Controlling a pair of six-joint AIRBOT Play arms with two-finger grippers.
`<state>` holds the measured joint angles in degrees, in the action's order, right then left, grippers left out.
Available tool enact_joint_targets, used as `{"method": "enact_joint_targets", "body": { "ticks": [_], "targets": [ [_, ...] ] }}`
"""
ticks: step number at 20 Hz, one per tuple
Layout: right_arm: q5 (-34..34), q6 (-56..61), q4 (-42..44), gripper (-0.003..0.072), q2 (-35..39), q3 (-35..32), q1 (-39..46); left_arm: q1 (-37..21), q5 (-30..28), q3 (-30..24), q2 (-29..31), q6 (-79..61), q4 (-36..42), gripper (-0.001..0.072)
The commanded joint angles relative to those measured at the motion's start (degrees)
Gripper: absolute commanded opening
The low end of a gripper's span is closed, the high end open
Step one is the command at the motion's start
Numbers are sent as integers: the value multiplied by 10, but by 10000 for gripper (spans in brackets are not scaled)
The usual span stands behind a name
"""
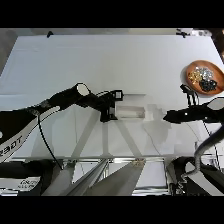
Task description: Fold the box and place the chain.
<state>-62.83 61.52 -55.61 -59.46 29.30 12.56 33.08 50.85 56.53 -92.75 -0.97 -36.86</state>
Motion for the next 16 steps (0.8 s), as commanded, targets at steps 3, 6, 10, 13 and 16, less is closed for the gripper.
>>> {"method": "enact_joint_targets", "body": {
  "ticks": [3, 6, 10, 13, 16],
  "targets": [
    [39, -31, 58, 5, -40, 0, 8, 0, 0, 0, 0, 0, 0, 495],
    [57, -31, 53, 5, -40, 0, 8, 0, 0, 0, 0, 0, 0, 495],
    [76, -43, 53, 5, -45, 0, 8, 0, 0, 0, 0, 0, 0, 495],
    [61, -50, 56, 5, -53, 0, 6, 0, 0, 0, 0, 0, 0, 495],
    [13, -49, 39, 6, -53, 1, 7, 0, 0, 0, 0, 0, 0, 495]
  ]
}}
